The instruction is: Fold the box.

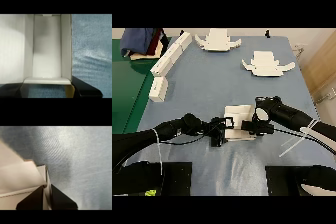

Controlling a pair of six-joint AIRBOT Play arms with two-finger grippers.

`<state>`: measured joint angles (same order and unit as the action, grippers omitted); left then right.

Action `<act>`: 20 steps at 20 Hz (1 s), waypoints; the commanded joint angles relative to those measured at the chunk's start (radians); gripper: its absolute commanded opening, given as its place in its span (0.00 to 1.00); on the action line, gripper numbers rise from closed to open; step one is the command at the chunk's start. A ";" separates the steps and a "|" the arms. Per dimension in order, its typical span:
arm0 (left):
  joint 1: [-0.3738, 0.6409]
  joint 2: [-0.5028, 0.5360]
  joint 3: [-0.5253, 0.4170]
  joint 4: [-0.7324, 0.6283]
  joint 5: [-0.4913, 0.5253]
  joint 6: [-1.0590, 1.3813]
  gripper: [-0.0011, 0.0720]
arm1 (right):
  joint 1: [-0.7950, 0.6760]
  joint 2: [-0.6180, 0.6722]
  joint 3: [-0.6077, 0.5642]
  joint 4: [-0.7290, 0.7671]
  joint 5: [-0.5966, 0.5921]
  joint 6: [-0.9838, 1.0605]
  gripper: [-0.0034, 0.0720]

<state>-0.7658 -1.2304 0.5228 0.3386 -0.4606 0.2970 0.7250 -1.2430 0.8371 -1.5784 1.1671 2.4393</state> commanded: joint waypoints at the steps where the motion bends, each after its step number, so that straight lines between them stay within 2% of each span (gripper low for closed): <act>1: 0.000 0.000 0.000 -0.002 -0.003 0.001 0.72 | 0.000 -0.011 0.000 -0.030 -0.061 -0.127 0.05; 6: 0.000 0.000 0.000 -0.002 -0.003 0.001 0.72 | 0.000 -0.010 0.000 -0.036 -0.077 -0.262 0.05; 7: 0.000 0.000 0.000 -0.002 -0.002 0.001 0.72 | -0.001 -0.010 0.000 -0.043 -0.077 -0.294 0.20; 8: 0.000 0.000 0.000 -0.002 -0.002 0.001 0.72 | -0.003 -0.010 0.000 -0.045 -0.076 -0.321 0.50; 9: 0.000 0.000 0.000 -0.002 -0.002 0.001 0.72 | -0.003 -0.010 0.000 -0.045 -0.069 -0.331 0.56; 15: 0.000 0.000 0.000 -0.002 -0.002 0.001 0.72 | -0.003 0.004 0.000 -0.045 -0.003 -0.327 0.56; 17: 0.000 0.000 0.000 -0.002 -0.003 0.001 0.72 | -0.003 0.004 0.000 -0.040 0.031 -0.323 0.53; 19: 0.000 0.000 0.000 -0.002 -0.002 0.001 0.72 | -0.003 0.004 0.000 -0.040 0.027 -0.316 0.49; 20: 0.000 0.000 0.000 -0.002 -0.002 0.001 0.72 | -0.003 0.003 0.000 -0.041 0.026 -0.316 0.34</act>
<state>-0.7662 -1.2301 0.5232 0.3351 -0.4652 0.2993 0.7223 -1.2404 0.8368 -1.6161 1.1698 2.1204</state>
